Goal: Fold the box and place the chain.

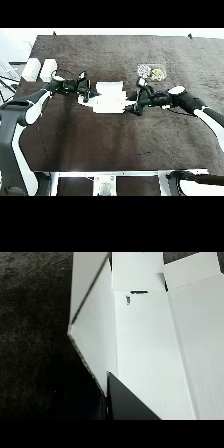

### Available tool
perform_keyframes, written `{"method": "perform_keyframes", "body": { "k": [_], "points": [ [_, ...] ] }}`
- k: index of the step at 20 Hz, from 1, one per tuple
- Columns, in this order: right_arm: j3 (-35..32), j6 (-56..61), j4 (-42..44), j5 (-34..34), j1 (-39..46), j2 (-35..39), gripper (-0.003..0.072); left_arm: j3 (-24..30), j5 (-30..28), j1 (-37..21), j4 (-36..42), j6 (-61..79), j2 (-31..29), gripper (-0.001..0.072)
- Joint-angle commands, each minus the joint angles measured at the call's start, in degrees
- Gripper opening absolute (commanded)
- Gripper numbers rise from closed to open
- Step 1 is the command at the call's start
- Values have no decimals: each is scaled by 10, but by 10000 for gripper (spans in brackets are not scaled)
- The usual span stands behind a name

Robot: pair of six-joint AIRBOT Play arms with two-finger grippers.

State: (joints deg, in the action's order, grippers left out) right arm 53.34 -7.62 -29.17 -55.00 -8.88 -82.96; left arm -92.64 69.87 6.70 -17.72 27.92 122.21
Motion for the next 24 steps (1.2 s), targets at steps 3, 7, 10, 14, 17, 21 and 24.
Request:
{"method": "perform_keyframes", "body": {
  "k": [3,7,10,14,17,21,24],
  "points": [
    [0,-10,-121,55,-71,-9,615,0,0,0,-1,0,0,23],
    [-4,-10,-122,107,-101,-19,615,0,0,0,-1,0,0,24],
    [-4,-10,-122,146,-108,-37,615,0,0,0,-1,0,0,24],
    [-4,-10,-118,216,-110,-48,615,0,0,0,-1,0,0,24],
    [-2,-10,-91,270,-109,-41,577,0,0,0,-1,0,0,24],
    [-2,-10,-77,284,-108,-16,577,0,0,0,0,0,0,24],
    [-2,-10,-77,285,-108,0,577,0,0,0,0,0,0,24]
  ]
}}
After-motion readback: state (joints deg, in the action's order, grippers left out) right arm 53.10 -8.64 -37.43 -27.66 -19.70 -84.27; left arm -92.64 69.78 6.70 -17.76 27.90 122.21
